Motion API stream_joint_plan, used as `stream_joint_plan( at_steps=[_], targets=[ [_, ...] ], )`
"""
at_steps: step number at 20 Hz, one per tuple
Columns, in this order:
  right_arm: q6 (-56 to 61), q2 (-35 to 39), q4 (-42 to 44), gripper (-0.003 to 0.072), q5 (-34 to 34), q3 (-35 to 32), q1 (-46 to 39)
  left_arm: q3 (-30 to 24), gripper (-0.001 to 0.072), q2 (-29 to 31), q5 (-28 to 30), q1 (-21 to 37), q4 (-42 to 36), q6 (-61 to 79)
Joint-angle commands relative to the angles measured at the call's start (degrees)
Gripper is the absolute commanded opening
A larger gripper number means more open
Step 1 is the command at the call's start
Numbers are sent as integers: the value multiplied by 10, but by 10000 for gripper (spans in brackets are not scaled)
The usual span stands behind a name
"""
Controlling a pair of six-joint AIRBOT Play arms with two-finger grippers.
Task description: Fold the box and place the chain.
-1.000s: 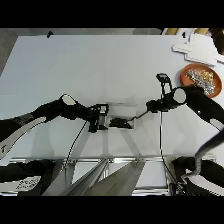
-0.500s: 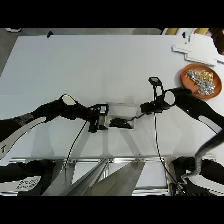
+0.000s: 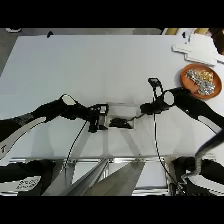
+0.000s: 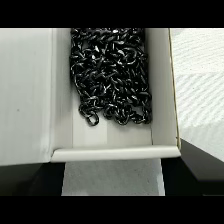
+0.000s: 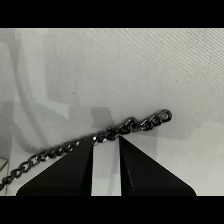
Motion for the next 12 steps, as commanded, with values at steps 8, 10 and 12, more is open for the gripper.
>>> stream_joint_plan(
  at_steps=[8, 10, 12],
  targets=[
    [0, 0, -15, 154, 19, 0, 1, 1, 153, 0, 0, 0, 0, 0],
    [0, 0, -19, 154, 8, 0, 1, 1, 153, 0, 0, 0, 0, 0],
    [0, 0, -19, 156, -8, 0, 1, 1, 153, 0, 0, 0, 0, 0]
  ],
)
